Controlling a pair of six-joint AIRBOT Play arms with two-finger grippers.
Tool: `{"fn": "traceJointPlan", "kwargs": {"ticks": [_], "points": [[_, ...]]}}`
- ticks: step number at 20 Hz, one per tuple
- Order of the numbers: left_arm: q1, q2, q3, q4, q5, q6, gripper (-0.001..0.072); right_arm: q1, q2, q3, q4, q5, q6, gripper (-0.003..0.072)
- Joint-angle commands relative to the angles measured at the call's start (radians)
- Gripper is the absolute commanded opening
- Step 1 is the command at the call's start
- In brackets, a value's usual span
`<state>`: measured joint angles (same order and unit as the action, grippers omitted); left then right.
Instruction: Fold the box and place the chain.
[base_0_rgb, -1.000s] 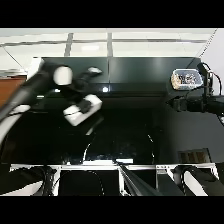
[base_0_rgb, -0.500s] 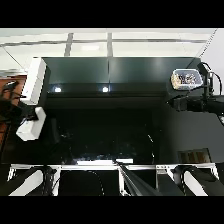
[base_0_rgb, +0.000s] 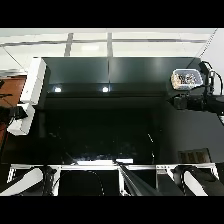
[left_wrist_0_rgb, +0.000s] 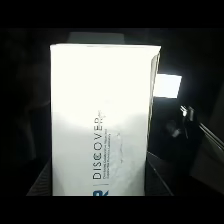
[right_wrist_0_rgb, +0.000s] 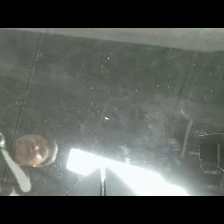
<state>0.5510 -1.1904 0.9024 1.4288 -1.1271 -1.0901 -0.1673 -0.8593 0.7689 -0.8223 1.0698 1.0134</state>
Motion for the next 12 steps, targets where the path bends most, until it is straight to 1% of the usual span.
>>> {"fn": "traceJointPlan", "kwargs": {"ticks": [1,3,6,8,12], "points": [[0.043,-0.063,0.034,-0.111,0.025,0.136,0.0387,0.000,0.001,0.000,0.001,-0.013,0.001,0.0023],[0.031,-0.084,0.054,-0.148,0.033,0.223,0.0388,0.000,0.001,0.000,0.001,-0.023,0.001,0.0023],[0.015,-0.136,0.084,-0.143,0.071,0.226,0.0388,0.000,0.001,0.000,0.002,-0.030,0.001,0.0023],[0.019,-0.159,0.105,-0.122,0.056,0.208,0.0387,0.000,0.001,0.000,0.002,-0.025,0.002,0.0023],[0.056,-0.159,0.129,-0.103,0.026,0.209,0.0387,0.000,0.001,0.000,0.001,-0.026,0.005,0.0023]]}}
